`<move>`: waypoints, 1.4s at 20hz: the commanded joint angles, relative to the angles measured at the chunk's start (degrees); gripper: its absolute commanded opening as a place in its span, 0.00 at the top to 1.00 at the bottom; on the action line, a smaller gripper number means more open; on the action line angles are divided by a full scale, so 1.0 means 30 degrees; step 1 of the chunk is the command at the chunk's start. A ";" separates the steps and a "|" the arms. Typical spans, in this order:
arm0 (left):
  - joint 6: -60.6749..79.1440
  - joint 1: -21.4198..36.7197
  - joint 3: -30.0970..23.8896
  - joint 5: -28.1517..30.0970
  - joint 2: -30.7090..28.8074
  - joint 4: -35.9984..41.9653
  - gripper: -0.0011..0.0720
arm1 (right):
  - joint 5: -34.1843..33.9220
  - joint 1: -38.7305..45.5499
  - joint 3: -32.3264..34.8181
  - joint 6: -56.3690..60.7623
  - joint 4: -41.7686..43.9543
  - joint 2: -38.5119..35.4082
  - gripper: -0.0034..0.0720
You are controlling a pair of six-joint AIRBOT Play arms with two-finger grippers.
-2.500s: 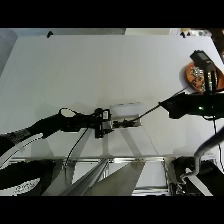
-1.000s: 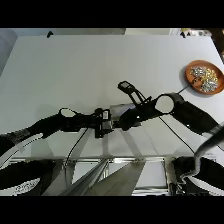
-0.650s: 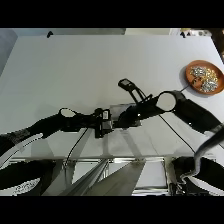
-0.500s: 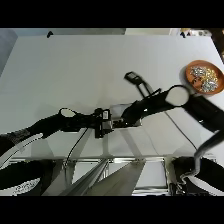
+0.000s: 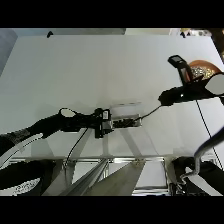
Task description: Fold the box and place the chain.
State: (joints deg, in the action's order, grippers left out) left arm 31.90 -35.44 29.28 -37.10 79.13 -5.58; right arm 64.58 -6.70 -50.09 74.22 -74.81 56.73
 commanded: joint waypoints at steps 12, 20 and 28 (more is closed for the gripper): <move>0.0007 -0.0007 0.0007 0.0000 -0.0015 -0.0007 0.80 | -0.5195 0.1304 0.2477 0.4160 -0.3461 0.4124 0.44; 0.0007 -0.0007 0.0015 -0.0007 -0.0015 -0.0007 0.80 | -0.6135 0.1297 0.2477 0.4838 -0.3898 0.5588 0.48; 0.0007 -0.0007 0.0015 0.0000 -0.0015 -0.0007 0.80 | -0.7104 0.1297 0.2477 0.4845 -0.3840 0.5880 0.59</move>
State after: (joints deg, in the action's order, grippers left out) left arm 31.90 -35.44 29.28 -37.12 79.13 -5.61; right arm 44.36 -2.83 -42.68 88.66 -86.35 74.17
